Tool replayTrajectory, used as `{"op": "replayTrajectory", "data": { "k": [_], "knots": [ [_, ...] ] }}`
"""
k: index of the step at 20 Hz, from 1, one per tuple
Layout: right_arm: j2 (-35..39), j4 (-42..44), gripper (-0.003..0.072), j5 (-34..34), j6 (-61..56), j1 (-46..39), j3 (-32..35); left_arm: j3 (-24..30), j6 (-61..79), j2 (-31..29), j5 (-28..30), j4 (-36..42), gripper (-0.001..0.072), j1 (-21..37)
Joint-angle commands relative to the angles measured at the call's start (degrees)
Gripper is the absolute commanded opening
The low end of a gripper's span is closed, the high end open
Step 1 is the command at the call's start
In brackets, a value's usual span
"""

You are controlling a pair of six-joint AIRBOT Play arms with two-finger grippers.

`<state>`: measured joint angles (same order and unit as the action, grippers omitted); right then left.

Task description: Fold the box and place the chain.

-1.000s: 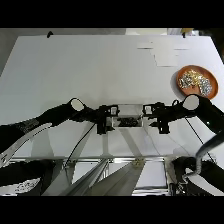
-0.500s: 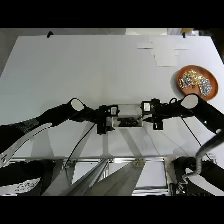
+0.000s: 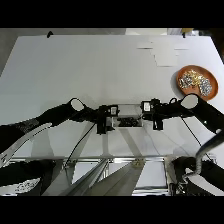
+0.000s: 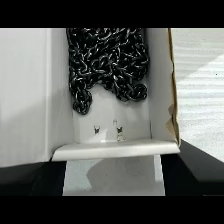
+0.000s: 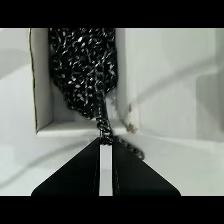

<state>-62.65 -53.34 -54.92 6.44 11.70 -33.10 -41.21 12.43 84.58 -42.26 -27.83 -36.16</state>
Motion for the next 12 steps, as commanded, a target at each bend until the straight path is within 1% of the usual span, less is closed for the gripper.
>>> {"op": "replayTrajectory", "data": {
  "k": [1, 3, 4, 6, 9, 12],
  "knots": [
    [0.8, -8.9, 0.0019, -0.2, -8.5, 0.0, 0.0, 0.0, 0.0, 0.0, 0.0, 0.0, 0.0209, 0.0],
    [2.3, -14.5, 0.0018, 0.5, -16.2, 0.0, 0.0, 0.0, 0.0, 0.0, 0.0, 0.0, 0.0209, 0.0],
    [3.2, -15.5, 0.0018, 0.4, -18.6, 0.0, 0.0, 0.0, 0.0, 0.0, 0.0, 0.0, 0.0209, 0.0],
    [5.5, -14.9, 0.0018, 0.3, -22.9, 0.0, -0.1, 0.0, 0.0, 0.0, 0.0, 0.0, 0.0209, 0.0],
    [9.5, -10.9, 0.0018, -0.3, -30.3, 0.0, -1.2, 0.0, 0.0, 0.0, 0.0, 0.0, 0.0209, 0.0],
    [12.5, -1.9, 0.0018, -3.4, -35.6, 0.0, -4.7, 0.0, 0.0, 0.0, 0.0, 0.0, 0.0209, 0.0]
  ]
}}
